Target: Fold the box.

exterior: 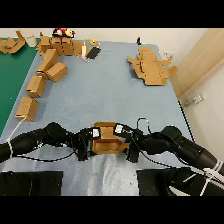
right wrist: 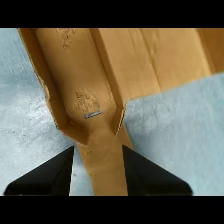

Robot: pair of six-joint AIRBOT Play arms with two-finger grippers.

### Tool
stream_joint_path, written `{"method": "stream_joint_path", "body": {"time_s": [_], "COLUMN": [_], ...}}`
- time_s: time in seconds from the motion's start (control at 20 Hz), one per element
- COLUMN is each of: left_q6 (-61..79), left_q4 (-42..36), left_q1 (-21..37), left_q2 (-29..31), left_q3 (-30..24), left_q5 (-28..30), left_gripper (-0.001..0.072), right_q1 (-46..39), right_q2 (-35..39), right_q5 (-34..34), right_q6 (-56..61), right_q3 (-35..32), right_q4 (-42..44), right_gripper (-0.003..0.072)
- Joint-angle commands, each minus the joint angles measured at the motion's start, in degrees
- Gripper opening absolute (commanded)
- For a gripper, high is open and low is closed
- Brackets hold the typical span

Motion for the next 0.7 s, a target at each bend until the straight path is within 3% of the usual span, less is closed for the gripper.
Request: {"method": "stream_joint_path", "body": {"time_s": [0.0,0.15,0.2,0.35,0.4,0.5,0.65], "left_q6": [0.02,0.02,0.02,0.02,0.02,0.02,0.02], "left_q4": [0.02,0.02,0.02,0.02,0.02,0.02,0.02], "left_q1": [-0.02,-0.02,-0.02,-0.02,-0.02,-0.02,-0.02], "left_q2": [0.02,0.02,0.02,0.02,0.02,0.02,0.02], "left_q3": [0.02,0.02,0.02,0.02,0.02,0.02,0.02], "left_q5": [0.0,0.0,0.0,0.0,0.0,0.0,0.0], "left_gripper": [0.0594,0.0594,0.0594,0.0594,0.0594,0.0594,0.0594], "right_q1": [0.11,0.13,0.13,0.13,0.13,0.15,0.15], "right_q2": [-3.5,-3.96,-3.96,-3.96,-3.98,-4.02,-4.02], "right_q5": [4.09,5.75,5.79,5.86,6.08,6.82,7.69], "right_q6": [-7.69,-12.48,-13.66,-15.17,-16.11,-18.36,-22.12], "right_q3": [0.15,0.31,0.44,0.52,0.52,0.52,0.52], "right_q4": [-0.24,1.49,2.01,1.84,2.47,4.28,7.61], "right_gripper": [0.0464,0.0462,0.0412,0.016,0.0126,0.0086,0.0085]}}
